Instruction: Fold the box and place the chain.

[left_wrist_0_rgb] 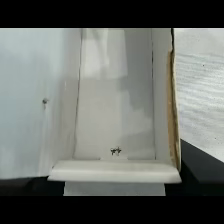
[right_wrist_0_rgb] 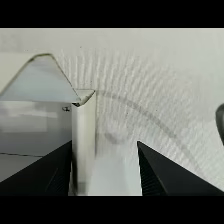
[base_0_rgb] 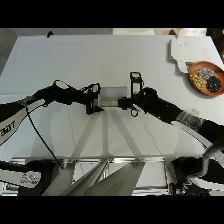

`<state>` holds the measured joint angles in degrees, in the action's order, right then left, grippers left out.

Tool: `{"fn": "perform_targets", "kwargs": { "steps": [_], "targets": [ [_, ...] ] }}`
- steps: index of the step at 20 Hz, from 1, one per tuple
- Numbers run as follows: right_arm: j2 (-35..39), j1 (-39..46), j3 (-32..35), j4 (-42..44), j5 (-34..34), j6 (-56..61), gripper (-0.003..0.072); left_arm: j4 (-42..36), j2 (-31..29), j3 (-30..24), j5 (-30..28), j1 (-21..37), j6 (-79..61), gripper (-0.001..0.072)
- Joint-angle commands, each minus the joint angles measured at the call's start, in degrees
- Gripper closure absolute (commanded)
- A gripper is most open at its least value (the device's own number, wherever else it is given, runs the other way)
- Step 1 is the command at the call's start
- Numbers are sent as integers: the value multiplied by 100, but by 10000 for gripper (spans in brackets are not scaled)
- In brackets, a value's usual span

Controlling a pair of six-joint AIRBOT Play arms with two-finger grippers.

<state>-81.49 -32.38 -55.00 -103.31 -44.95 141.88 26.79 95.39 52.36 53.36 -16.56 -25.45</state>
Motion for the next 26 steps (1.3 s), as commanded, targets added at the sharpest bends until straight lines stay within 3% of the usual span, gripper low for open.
{"fn": "perform_targets", "kwargs": {
  "steps": [1, 11, 17, 22, 26],
  "targets": [
    [-2, -4, -195, -44, -101, 361, 248, 2, -4, 0, 0, 2, -2, 429],
    [-590, -4, -715, -164, -310, 361, 256, 2, -4, 0, 0, 2, -2, 429],
    [-1032, -85, -1121, -190, -400, 363, 301, 2, -4, 0, 0, 2, -2, 429],
    [-1064, -94, -1147, -197, -457, 363, 654, 2, -4, 0, 0, 2, -2, 429],
    [-1064, -94, -1147, -291, -612, 361, 672, 2, -4, 0, 0, 2, -2, 429]
  ]
}}
